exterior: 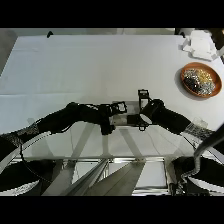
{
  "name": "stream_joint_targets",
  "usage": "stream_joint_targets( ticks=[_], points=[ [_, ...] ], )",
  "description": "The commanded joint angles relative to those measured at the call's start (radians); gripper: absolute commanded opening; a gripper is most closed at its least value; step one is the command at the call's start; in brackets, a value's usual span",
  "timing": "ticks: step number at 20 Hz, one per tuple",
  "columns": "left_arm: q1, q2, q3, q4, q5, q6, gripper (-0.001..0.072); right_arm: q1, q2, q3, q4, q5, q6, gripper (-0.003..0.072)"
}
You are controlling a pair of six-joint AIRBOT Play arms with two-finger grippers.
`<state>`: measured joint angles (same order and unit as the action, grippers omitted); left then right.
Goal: Fold the box and place the chain.
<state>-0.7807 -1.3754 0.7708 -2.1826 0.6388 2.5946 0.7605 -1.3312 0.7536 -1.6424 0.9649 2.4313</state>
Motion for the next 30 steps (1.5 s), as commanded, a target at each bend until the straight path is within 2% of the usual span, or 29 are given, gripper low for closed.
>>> stream_joint_targets(
  ticks=[1, 3, 4, 6, 7, 8, 11, 13, 16, 20, 22, 24, 26, 28, 29, 30],
  points=[
    [0.0, 0.0, 0.001, 0.0, 0.0, 0.0, 0.0397, 0.001, -0.001, 0.0, 0.005, -0.003, 0.006, 0.002],
    [0.0, 0.0, 0.001, 0.0, 0.0, 0.0, 0.0397, 0.001, -0.001, 0.0, 0.005, -0.007, 0.002, 0.0023],
    [0.0, 0.0, 0.001, 0.0, 0.0, 0.0, 0.0397, 0.001, -0.001, 0.0, 0.002, -0.015, 0.002, 0.0081],
    [0.0, 0.0, 0.001, 0.0, 0.0, 0.0, 0.0397, 0.001, -0.001, 0.0, -0.002, -0.024, 0.002, 0.035],
    [0.0, 0.0, 0.001, 0.0, 0.0, 0.0, 0.0397, 0.001, 0.0, 0.0, -0.008, -0.023, -0.007, 0.0457],
    [0.0, 0.0, 0.001, 0.0, 0.0, 0.0, 0.0397, 0.001, 0.002, 0.0, -0.011, -0.023, -0.025, 0.049],
    [0.0, 0.0, 0.001, 0.0, 0.0, 0.0, 0.0397, 0.001, 0.038, 0.0, -0.011, -0.033, -0.12, 0.0491],
    [0.0, 0.0, 0.001, 0.0, 0.0, 0.0, 0.0397, -0.004, 0.096, 0.0, -0.011, -0.073, -0.174, 0.0575],
    [0.0, 0.0, 0.001, 0.0, 0.001, 0.0, 0.0397, -0.032, 0.188, 0.0, -0.011, -0.079, -0.273, 0.0577],
    [0.0, 0.001, 0.001, -0.001, 0.001, 0.0, 0.0397, -0.11, 0.294, 0.0, -0.011, 0.046, -0.415, 0.0579],
    [0.0, 0.001, 0.001, -0.001, 0.001, 0.0, 0.0397, -0.188, 0.357, 0.0, -0.024, 0.067, -0.472, 0.0579],
    [0.0, 0.001, 0.001, -0.001, 0.0, 0.0, 0.0397, -0.318, 0.416, 0.0, -0.058, 0.026, -0.509, 0.0578],
    [0.0, 0.001, 0.001, -0.001, 0.001, 0.0, 0.0397, -0.499, 0.435, 0.0, -0.071, -0.085, -0.579, 0.0575],
    [0.0, 0.001, 0.001, 0.0, 0.001, 0.0, 0.0397, -0.693, 0.415, 0.011, -0.069, -0.194, -0.662, 0.0567],
    [0.0, 0.001, 0.001, 0.0, 0.0, 0.0, 0.0397, -0.777, 0.392, 0.034, -0.069, -0.21, -0.702, 0.0516],
    [0.0, 0.001, 0.001, -0.001, 0.0, 0.0, 0.0397, -0.861, 0.352, 0.067, -0.068, -0.22, -0.744, 0.0513]
  ],
)
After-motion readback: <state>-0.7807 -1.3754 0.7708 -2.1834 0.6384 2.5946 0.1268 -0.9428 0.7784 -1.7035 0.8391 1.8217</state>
